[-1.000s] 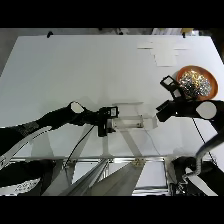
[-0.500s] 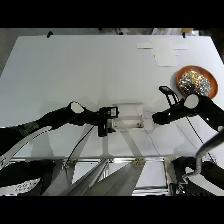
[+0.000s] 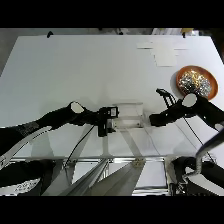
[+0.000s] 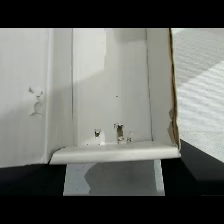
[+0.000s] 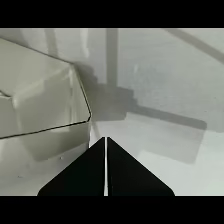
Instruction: Fold the box and place the chain.
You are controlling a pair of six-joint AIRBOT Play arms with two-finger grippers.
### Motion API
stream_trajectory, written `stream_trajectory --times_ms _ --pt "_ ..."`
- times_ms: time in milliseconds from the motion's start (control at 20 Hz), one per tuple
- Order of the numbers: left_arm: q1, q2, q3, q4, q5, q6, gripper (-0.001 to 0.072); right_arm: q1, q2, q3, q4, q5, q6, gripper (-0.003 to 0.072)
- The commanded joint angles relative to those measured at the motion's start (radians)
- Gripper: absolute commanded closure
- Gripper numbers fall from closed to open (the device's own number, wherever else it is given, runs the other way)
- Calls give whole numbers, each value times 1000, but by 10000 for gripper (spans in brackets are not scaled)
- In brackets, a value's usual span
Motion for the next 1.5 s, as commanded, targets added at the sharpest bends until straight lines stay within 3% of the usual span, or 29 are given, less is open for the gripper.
stream_trajectory --times_ms 0,50,100,600,950,1250,1450 --pt "0 1 0 0 0 0 501 -1 40 0 39 13 -27 562" --pt "0 1 0 0 0 0 501 -1 61 0 39 18 -27 498" --pt "0 1 0 0 0 0 501 -1 79 0 39 18 -27 485" --pt "0 1 0 0 0 0 501 96 126 0 96 -26 -43 477" --pt "0 1 0 0 0 0 501 123 126 0 70 -60 24 382" --pt "0 1 0 0 0 0 501 282 85 19 -44 -152 282 351" --pt "0 1 0 0 0 0 501 379 43 84 -224 -152 508 361"
